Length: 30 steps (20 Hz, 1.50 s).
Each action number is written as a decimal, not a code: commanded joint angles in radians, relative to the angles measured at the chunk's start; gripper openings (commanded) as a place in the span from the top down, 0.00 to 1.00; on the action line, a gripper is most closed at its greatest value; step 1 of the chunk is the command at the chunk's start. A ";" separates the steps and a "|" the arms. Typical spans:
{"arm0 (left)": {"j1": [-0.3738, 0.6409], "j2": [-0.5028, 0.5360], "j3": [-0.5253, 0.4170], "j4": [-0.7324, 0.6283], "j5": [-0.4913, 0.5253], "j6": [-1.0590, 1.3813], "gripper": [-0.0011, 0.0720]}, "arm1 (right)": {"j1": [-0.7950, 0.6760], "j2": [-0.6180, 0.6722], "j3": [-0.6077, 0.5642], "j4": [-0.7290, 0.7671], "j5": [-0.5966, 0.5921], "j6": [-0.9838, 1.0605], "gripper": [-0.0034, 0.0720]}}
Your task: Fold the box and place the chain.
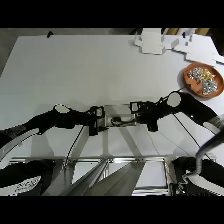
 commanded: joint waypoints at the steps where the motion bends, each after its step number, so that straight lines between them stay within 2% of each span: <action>1: 0.000 0.000 0.001 0.000 0.000 0.000 0.61 | -0.001 0.041 0.001 -0.079 0.078 0.071 0.94; 4: 0.000 0.000 0.001 0.000 0.000 0.000 0.61 | -0.001 0.160 0.006 -0.060 0.121 0.072 0.94; 7: 0.000 0.000 0.001 0.000 0.000 0.000 0.61 | -0.001 0.310 0.012 0.040 0.118 0.072 0.94; 10: 0.000 0.000 0.001 0.000 0.000 0.000 0.61 | -0.001 0.427 0.013 0.182 0.032 0.071 0.94; 12: 0.000 0.000 0.001 0.000 0.000 0.000 0.61 | 0.000 0.456 0.013 0.279 -0.027 0.067 0.94; 16: 0.000 0.000 0.001 0.000 0.000 0.000 0.61 | 0.045 0.450 0.013 0.454 -0.090 0.013 0.94; 20: 0.000 0.000 0.001 0.000 0.000 0.000 0.61 | 0.210 0.402 0.013 0.454 -0.260 0.015 0.94; 25: 0.000 0.000 0.001 0.000 0.000 0.000 0.61 | 0.242 0.240 0.013 0.393 -0.278 0.094 0.93; 26: 0.000 0.000 0.001 0.000 0.000 0.000 0.61 | 0.242 0.209 0.013 0.365 -0.277 0.131 0.91; 27: 0.000 0.000 0.001 0.000 0.000 0.000 0.61 | 0.242 0.183 0.013 0.342 -0.274 0.166 0.81; 29: 0.000 0.000 0.001 0.000 0.000 0.000 0.61 | 0.242 0.161 0.013 0.309 -0.274 0.207 0.69; 30: 0.000 0.000 0.001 0.000 0.000 0.000 0.61 | 0.242 0.168 0.013 0.290 -0.272 0.214 0.67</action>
